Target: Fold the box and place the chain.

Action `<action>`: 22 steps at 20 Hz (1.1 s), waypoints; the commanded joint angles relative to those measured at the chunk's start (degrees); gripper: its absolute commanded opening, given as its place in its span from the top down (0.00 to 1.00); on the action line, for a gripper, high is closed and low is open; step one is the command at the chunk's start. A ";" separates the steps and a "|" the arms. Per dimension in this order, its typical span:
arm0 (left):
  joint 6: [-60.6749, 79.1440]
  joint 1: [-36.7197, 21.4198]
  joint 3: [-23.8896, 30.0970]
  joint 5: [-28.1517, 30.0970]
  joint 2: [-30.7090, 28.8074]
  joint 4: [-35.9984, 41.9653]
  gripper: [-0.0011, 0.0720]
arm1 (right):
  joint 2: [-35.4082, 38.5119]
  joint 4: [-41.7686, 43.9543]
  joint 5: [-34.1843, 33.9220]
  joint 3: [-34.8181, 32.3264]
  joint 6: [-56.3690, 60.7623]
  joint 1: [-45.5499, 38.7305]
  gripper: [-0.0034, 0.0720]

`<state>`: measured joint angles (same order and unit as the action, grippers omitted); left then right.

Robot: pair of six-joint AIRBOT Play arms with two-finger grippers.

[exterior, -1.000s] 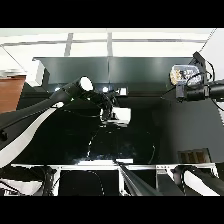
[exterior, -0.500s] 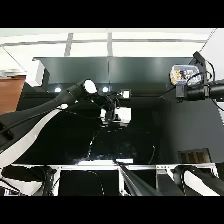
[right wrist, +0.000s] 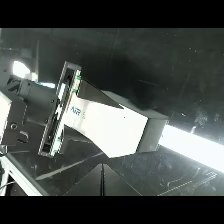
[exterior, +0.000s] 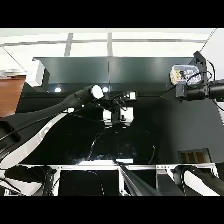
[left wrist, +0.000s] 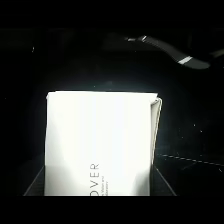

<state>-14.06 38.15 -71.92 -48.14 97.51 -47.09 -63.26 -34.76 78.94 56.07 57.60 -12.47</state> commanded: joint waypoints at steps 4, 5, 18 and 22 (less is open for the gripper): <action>-23.71 -4.76 -1.36 -1.42 -8.09 -13.86 0.68 | 0.02 0.00 -0.11 0.04 0.04 -0.02 0.94; -29.83 -6.93 -1.31 -3.91 -10.01 -17.38 0.68 | 0.02 0.00 -0.11 0.04 0.04 -0.02 0.94; -53.11 -65.22 20.00 -16.68 -28.11 -26.62 0.67 | 0.02 0.02 -0.35 0.04 0.04 0.00 0.94; -45.35 -71.65 19.43 -6.58 -25.79 -19.54 0.67 | 0.00 0.15 -1.29 0.04 1.20 -0.02 0.94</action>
